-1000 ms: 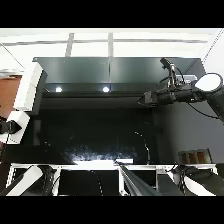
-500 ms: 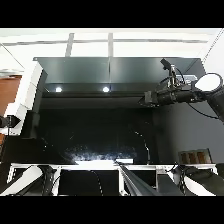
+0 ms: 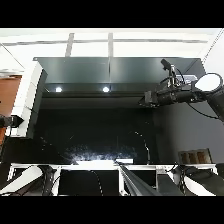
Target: Fold the box and place the chain.
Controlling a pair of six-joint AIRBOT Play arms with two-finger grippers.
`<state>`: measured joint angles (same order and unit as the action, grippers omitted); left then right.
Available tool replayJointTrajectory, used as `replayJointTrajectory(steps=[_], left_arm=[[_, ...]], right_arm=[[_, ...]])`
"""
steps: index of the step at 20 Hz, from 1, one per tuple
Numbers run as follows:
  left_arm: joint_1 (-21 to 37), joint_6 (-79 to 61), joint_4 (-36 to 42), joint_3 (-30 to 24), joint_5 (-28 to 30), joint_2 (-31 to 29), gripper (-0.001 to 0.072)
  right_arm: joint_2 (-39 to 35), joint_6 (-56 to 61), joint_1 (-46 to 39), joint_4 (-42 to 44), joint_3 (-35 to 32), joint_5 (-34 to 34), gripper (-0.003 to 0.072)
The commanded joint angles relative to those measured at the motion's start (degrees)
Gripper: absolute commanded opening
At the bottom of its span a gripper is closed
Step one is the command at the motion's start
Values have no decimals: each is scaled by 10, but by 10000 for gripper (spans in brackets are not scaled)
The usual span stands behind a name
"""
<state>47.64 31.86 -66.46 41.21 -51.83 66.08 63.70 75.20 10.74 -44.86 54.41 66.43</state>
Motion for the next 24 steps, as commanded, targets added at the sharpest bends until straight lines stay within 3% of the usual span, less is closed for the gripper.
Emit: replayJointTrajectory(steps=[1, 9, 12, 14, 15, 16, 17, 20, 22, 24], left_arm=[[-11, 3, -1, -1, 16, -2, 719], [-68, 54, -1, 27, -2, -96, 719], [-115, 61, 1, 47, -11, -143, 718], [-158, 73, 72, 54, -11, -168, 696], [-183, 95, 134, 53, -16, -176, 593], [-215, 110, 203, 53, -36, -180, 329], [-250, 103, 248, 53, -64, -180, 20], [-383, 130, 240, 53, -108, -184, 26], [-471, 253, 155, 52, -91, -193, 26], [-562, 359, 46, 52, -60, -209, 25]], right_arm=[[0, 0, 1, 0, 0, -1, 27], [0, -2, 1, 0, 0, -1, 27], [0, -9, 1, 0, 0, -16, 27], [0, -29, 0, -3, 0, -41, 27], [0, -36, 0, -25, 0, -63, 26], [0, -25, 1, -72, 0, -79, 24], [-2, 20, 5, -142, 0, -92, 24], [-60, 155, 39, -389, 0, -98, 24], [-133, 247, 63, -502, -5, -62, 25], [-206, 318, 80, -568, -46, -71, 25]])
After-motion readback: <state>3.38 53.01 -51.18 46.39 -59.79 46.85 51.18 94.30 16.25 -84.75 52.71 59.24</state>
